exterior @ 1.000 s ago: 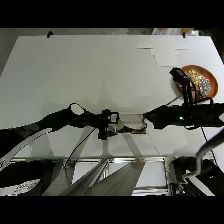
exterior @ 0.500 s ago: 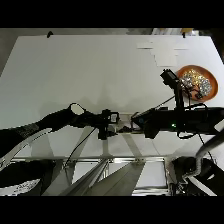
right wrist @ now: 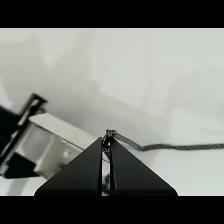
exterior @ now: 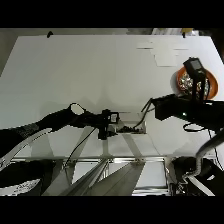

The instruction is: Fold the box and place the chain.

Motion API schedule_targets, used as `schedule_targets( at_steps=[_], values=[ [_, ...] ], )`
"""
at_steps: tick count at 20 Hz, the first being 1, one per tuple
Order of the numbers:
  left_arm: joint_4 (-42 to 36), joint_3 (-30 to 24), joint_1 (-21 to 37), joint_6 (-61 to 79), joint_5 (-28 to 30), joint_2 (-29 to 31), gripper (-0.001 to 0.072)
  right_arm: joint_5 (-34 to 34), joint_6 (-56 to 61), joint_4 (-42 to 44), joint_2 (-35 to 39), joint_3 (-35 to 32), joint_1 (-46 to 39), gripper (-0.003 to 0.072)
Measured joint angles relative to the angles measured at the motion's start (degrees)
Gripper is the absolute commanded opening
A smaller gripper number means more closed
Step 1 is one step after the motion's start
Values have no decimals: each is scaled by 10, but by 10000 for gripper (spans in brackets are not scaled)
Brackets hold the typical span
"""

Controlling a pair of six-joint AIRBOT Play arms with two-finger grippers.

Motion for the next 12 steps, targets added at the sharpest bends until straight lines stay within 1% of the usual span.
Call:
schedule_targets(
  at_steps=[3,7,9,12],
  values=[
    [0,0,0,0,0,0,207,44,15,-30,26,0,-31,19],
    [0,0,0,0,0,0,207,138,21,-40,42,0,-50,19],
    [0,0,0,0,0,0,207,174,20,-15,45,0,-54,19],
    [0,0,0,0,0,0,207,183,-14,78,42,0,-56,20]
  ],
)
